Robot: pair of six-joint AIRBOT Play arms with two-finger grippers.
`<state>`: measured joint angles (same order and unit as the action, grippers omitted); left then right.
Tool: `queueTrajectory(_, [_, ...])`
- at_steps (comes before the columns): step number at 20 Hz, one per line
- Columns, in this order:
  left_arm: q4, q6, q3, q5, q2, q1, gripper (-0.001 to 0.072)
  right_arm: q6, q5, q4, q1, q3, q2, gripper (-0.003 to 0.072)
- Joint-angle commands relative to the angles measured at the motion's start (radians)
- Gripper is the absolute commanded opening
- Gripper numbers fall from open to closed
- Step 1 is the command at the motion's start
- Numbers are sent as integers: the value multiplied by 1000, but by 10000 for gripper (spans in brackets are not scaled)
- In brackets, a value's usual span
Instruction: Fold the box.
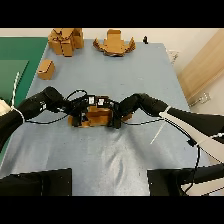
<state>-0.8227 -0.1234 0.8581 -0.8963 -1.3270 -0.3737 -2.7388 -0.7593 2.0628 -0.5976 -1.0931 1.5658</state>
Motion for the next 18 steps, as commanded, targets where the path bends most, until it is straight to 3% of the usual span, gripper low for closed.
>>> queueTrajectory(1, [13, 0, 0, 0, 0, -2, 347, 0, 2, -3, -1, -1, 0, 701])
queueTrajectory(9, [-58, 119, 0, -12, 48, 74, 377, 0, 2, -10, -1, 0, 0, 701])
queueTrajectory(14, [-60, 149, 0, -142, 67, 74, 375, 0, 4, -11, -1, -1, 0, 701])
queueTrajectory(18, [-54, 148, 0, -143, 67, 74, 376, 0, 19, -11, -1, -1, 0, 701])
